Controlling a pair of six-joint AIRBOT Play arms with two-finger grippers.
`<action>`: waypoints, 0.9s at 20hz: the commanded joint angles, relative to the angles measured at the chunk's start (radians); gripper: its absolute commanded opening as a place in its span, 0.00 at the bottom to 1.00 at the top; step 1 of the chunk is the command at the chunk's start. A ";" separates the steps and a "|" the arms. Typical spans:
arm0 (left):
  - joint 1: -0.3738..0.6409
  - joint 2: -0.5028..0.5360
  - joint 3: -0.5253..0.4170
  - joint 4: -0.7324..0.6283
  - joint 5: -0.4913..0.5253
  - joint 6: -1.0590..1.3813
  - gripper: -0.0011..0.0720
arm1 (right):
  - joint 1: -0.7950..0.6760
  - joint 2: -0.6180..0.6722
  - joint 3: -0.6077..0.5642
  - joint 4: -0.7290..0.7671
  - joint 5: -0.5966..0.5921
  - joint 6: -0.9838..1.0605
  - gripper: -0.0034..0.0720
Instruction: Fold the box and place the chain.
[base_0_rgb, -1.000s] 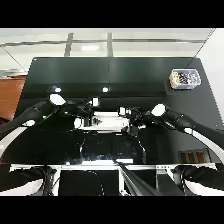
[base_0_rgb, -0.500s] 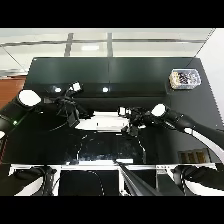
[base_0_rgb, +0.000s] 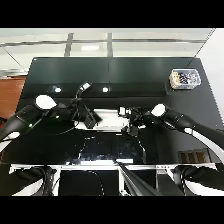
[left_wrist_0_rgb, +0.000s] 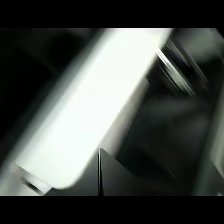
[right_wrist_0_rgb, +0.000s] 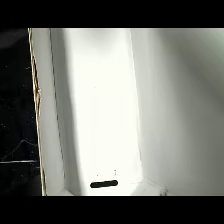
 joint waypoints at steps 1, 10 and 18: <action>-0.010 -0.085 0.024 -0.066 0.220 -0.016 0.05 | 0.001 -0.001 0.000 0.000 0.000 0.000 0.45; 0.029 -0.225 0.048 -0.032 0.165 -0.022 0.05 | 0.001 0.000 0.000 0.000 0.001 0.000 0.45; 0.137 -0.031 0.064 0.227 0.041 -0.137 0.04 | 0.001 0.000 0.000 0.000 0.001 0.000 0.45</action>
